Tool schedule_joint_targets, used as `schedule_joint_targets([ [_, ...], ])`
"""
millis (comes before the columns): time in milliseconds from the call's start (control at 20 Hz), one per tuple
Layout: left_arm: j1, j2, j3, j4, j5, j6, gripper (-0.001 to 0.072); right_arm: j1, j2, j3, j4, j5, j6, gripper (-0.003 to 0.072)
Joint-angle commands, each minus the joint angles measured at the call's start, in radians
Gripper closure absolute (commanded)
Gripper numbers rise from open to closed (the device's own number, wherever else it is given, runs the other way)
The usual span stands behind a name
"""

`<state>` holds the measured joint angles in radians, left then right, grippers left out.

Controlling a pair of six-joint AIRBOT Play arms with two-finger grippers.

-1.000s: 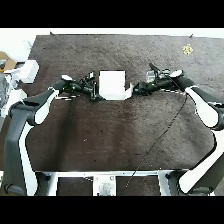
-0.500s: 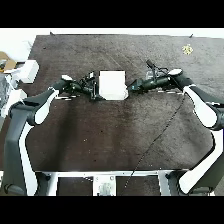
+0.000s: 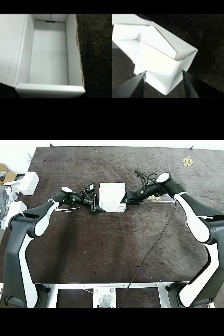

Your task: Fold the box and place the chain.

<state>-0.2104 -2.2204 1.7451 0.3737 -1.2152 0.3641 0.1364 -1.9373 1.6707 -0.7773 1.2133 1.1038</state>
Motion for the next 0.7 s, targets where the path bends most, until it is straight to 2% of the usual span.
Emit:
schedule_joint_targets([
  [0,0.000,0.000,0.000,0.000,0.000,0.000,0.0436,0.051,-0.002,0.037,-0.144,-0.033,0.092,0.0179],
  [350,0.000,0.000,0.000,0.000,0.000,0.000,0.0436,0.126,-0.006,0.044,-0.344,-0.119,0.240,0.0179],
  [650,0.000,0.000,0.000,0.000,0.000,0.000,0.0436,0.220,-0.069,0.193,-0.670,0.006,0.457,0.0182],
])
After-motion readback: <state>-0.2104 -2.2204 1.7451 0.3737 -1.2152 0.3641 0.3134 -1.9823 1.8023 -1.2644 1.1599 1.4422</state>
